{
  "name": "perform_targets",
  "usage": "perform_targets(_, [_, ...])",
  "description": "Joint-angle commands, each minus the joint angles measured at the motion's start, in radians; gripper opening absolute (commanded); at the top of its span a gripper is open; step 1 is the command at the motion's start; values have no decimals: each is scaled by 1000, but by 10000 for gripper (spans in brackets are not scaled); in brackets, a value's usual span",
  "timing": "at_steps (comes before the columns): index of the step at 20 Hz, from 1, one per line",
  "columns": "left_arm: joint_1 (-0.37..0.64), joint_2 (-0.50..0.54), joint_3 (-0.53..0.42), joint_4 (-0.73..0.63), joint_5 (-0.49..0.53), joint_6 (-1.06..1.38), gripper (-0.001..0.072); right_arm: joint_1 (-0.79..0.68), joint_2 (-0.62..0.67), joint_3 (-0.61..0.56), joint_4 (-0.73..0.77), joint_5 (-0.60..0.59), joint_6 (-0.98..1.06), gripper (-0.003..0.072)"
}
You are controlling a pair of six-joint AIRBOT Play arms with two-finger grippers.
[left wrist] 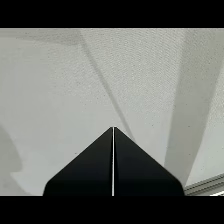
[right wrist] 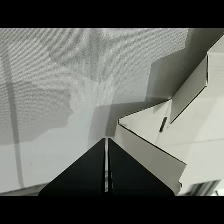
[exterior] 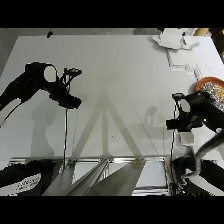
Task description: Fold the box and place the chain.
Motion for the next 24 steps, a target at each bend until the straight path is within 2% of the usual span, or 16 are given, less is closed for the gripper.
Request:
perform_targets(1, [1,0,0,0,0,0,9,0,-1,0,0,0,0,18])
perform_targets(9, [1,0,0,0,0,0,9,0,-1,0,0,0,0,18])
perform_targets(12, [1,0,0,0,0,0,9,0,-1,0,-5,-179,3,18])
perform_targets(15, [1,0,0,0,0,0,9,0,0,0,-14,-280,-25,18])
perform_targets(17, [1,0,0,0,0,0,9,0,0,0,-95,-264,-169,18])
perform_targets(20, [1,0,0,0,0,0,9,-9,0,0,-394,-156,-138,18])
perform_targets(22, [1,0,0,0,0,0,9,-77,0,0,-498,-108,-112,19])
perform_targets(23, [1,0,0,0,0,0,9,-137,0,0,-499,-99,-119,76])
perform_targets(24, [1,0,0,0,0,0,9,-201,0,0,-492,-92,-119,284])
